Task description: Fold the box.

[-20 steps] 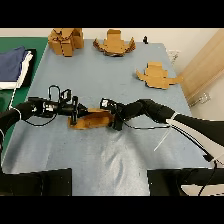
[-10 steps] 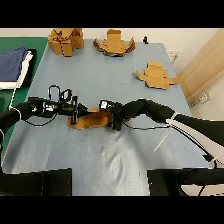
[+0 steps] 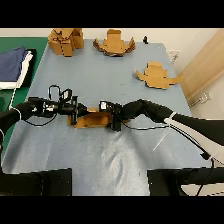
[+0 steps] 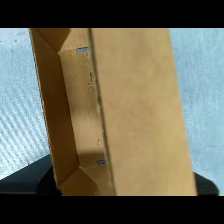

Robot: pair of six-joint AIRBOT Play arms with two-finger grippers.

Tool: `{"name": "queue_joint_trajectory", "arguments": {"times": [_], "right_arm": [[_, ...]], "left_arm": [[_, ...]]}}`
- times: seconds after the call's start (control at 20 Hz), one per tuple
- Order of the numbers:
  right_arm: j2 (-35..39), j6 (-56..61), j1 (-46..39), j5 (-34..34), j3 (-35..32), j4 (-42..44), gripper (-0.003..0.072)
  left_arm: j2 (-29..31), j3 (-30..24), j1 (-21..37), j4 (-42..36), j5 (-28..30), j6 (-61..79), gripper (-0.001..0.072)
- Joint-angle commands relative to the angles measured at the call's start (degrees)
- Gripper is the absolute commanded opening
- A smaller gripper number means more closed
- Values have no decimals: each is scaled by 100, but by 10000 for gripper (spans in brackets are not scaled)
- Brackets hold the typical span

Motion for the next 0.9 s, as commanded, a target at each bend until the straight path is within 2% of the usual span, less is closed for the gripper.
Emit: {"name": "queue_joint_trajectory", "arguments": {"times": [0.0,0.05,0.25,0.35,0.45,0.5,0.55,0.6,0.75,0.8,0.85], "right_arm": [[-50,-4,7,-39,2,31,553],[-50,-4,7,-39,2,50,516],[-50,-4,7,-44,2,55,513],[-50,-4,7,-44,2,52,445],[-50,-4,7,-44,2,50,445],[-50,-2,7,-46,2,50,445],[-50,-2,7,-48,2,50,445],[-50,7,7,-68,2,52,445],[-50,22,7,-127,2,55,446],[-50,28,4,-170,2,63,448],[-50,50,4,-221,2,70,451]], "left_arm": [[0,4,0,-2,11,0,19],[0,4,0,-2,11,0,19],[0,4,0,-2,13,0,19],[0,4,0,-2,11,-2,20],[0,4,7,-24,11,0,21],[2,9,13,-70,11,2,71],[17,35,15,-72,15,-2,389],[57,76,33,-118,103,-221,553],[356,195,254,0,227,-566,552],[540,192,396,109,221,-741,499],[763,192,551,433,210,-1097,232]]}}
